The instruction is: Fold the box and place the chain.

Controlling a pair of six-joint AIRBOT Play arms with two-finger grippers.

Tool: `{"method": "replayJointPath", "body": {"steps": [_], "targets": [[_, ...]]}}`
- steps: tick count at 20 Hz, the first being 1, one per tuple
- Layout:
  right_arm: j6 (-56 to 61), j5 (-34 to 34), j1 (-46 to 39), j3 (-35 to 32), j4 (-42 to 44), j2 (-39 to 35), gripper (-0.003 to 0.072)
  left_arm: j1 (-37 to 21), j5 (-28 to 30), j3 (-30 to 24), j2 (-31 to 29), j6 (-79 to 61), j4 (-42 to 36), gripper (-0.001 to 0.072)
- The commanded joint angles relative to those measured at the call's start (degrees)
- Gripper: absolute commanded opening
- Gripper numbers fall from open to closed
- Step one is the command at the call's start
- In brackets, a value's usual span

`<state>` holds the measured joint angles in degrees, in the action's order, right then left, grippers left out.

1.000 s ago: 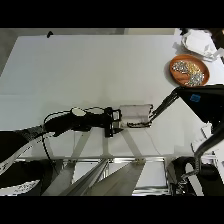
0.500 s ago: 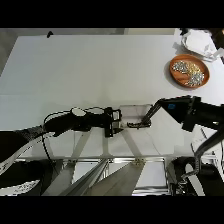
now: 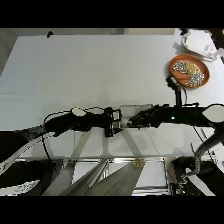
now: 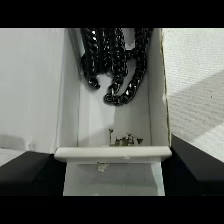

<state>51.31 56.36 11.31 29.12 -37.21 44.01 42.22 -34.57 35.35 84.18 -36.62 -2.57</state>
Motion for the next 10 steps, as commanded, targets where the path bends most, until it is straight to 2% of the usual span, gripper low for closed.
{"method": "replayJointPath", "body": {"steps": [1, 10], "targets": [[-0.13, -1.75, 3.87, -0.28, -5.62, 5.51, 0.002, 0.02, 0.02, 0.02, 0.02, 0.0, 0.0, 0.0274], [-0.13, -4.24, 4.39, -0.5, -8.07, 11.08, 0.0021, 0.02, 0.02, 0.02, 0.02, 0.0, 0.02, 0.0274]]}}
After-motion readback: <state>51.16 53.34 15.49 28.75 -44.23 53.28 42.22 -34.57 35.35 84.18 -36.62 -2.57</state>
